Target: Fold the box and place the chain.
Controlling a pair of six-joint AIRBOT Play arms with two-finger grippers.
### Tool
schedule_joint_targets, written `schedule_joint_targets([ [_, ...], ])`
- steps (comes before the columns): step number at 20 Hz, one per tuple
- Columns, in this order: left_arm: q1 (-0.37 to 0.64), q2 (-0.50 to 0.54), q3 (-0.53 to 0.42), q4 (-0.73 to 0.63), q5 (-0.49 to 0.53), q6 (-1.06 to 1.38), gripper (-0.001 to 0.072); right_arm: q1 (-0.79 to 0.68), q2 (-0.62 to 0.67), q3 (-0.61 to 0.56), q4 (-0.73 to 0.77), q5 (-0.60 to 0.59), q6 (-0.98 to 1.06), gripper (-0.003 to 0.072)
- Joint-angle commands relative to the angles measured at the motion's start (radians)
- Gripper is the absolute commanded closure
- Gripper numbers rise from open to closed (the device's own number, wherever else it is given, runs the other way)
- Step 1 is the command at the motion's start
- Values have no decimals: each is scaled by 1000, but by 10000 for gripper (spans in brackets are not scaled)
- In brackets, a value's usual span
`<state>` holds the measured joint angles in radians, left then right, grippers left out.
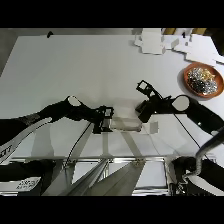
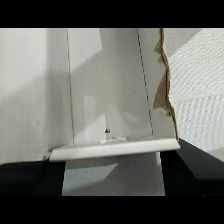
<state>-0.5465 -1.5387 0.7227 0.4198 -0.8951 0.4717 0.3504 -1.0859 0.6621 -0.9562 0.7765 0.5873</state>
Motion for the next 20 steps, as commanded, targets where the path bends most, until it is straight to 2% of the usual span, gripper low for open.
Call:
schedule_joint_targets([
  [1, 0, 1, 0, -1, 1, -1, 595, 1, 50, 92, -141, 184, 15, 668],
  [5, 0, 1, 0, 0, 1, -1, 595, 0, 71, 86, -250, 344, -18, 669],
  [9, 0, 1, 0, 0, 1, 0, 595, 1, 77, 19, -262, 375, -311, 665],
  [10, 0, 1, 0, -1, 1, -1, 595, 0, 82, -5, -262, 357, -365, 616],
  [12, 0, 1, 0, -1, 1, -1, 595, 0, 85, -58, -241, 302, -414, 433],
  [14, 0, 1, 0, -1, 1, -1, 595, 0, 85, -111, -157, 230, -470, 443],
  [15, 0, 1, 0, -1, 1, -1, 595, 1, 85, -134, -89, 198, -515, 472],
  [17, 0, 1, 0, -1, 1, -1, 595, 1, 85, -165, 25, 158, -582, 472],
  [20, 0, 1, 0, -1, 1, -1, 595, 0, 85, -185, 45, 122, -604, 518],
])
